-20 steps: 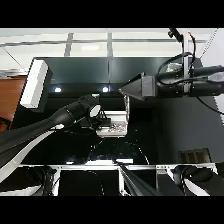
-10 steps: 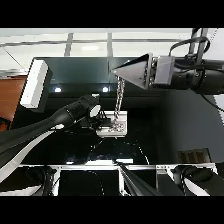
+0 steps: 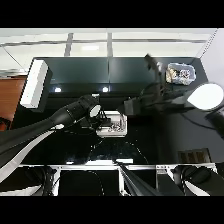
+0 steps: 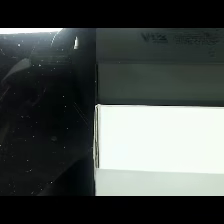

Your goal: Fold the box and place the chain.

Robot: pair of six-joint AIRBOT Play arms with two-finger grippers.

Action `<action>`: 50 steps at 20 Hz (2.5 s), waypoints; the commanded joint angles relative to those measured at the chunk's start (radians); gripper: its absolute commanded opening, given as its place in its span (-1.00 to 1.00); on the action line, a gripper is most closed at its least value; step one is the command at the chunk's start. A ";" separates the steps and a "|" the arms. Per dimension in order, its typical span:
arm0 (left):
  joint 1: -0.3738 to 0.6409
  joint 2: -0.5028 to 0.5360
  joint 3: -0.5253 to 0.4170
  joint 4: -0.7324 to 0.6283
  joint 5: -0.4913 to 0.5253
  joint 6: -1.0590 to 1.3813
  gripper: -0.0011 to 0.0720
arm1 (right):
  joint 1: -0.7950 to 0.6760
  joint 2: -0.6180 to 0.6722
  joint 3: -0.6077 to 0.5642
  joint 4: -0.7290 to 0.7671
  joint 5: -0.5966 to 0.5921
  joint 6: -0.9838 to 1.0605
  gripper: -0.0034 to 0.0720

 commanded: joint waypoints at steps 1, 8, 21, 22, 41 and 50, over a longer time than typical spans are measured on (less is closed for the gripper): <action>0.001 0.000 0.000 0.000 0.000 0.000 -0.90 | 0.053 -0.038 -0.085 -0.105 -0.080 0.082 -0.87; 0.001 0.000 0.000 0.000 0.000 0.000 -0.90 | 0.056 -0.110 -0.098 -0.126 -0.132 0.085 -0.37; 0.002 -0.002 0.000 -0.005 0.015 0.000 -0.90 | -0.306 0.038 -0.079 -0.327 0.077 -0.058 -0.27; 0.002 -0.002 0.000 -0.005 0.017 0.000 -0.90 | -0.306 0.038 -0.079 -0.332 0.069 -0.059 -0.27; 0.693 0.634 -0.568 -0.369 0.267 0.693 0.60 | -0.306 0.037 -0.081 -0.388 0.000 -0.078 -0.27; 0.723 0.425 -0.652 -1.086 0.159 2.501 0.97 | -0.306 0.036 -0.081 -0.388 -0.008 -0.027 -0.26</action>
